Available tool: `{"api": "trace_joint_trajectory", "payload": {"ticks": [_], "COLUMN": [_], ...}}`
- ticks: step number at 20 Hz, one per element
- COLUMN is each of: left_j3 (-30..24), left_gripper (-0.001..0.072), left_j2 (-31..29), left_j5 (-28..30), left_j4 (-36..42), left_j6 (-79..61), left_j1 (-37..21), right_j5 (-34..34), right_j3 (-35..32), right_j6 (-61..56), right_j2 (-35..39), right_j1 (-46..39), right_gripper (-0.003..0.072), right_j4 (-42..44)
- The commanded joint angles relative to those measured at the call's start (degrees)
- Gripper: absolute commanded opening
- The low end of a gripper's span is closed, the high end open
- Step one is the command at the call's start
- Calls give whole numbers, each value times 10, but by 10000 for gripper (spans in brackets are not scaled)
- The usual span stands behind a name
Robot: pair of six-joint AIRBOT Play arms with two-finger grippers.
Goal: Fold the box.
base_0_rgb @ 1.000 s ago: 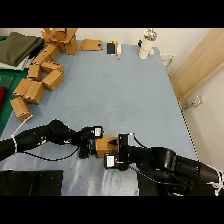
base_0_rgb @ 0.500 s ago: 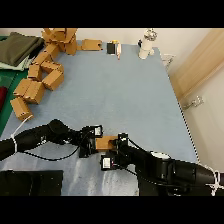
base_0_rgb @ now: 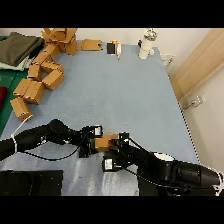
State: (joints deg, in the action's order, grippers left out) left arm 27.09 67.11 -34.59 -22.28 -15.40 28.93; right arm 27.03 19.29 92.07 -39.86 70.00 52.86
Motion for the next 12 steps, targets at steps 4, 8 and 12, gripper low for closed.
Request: {"api": "trace_joint_trajectory", "payload": {"ticks": [4,8,12], "left_j3": [0,0,0], "left_gripper": [464,464,464], "left_j2": [0,0,0], "left_j5": [1,1,1], "left_j4": [0,0,0], "left_j6": [0,0,0], "left_j1": [0,0,0], "right_j5": [5,5,5], "right_j3": [0,0,0], "right_j6": [-1,-1,-1], "right_j2": [3,3,10], "right_j1": [8,8,8], "right_gripper": [223,222,222], "right_j4": [19,25,25]}}
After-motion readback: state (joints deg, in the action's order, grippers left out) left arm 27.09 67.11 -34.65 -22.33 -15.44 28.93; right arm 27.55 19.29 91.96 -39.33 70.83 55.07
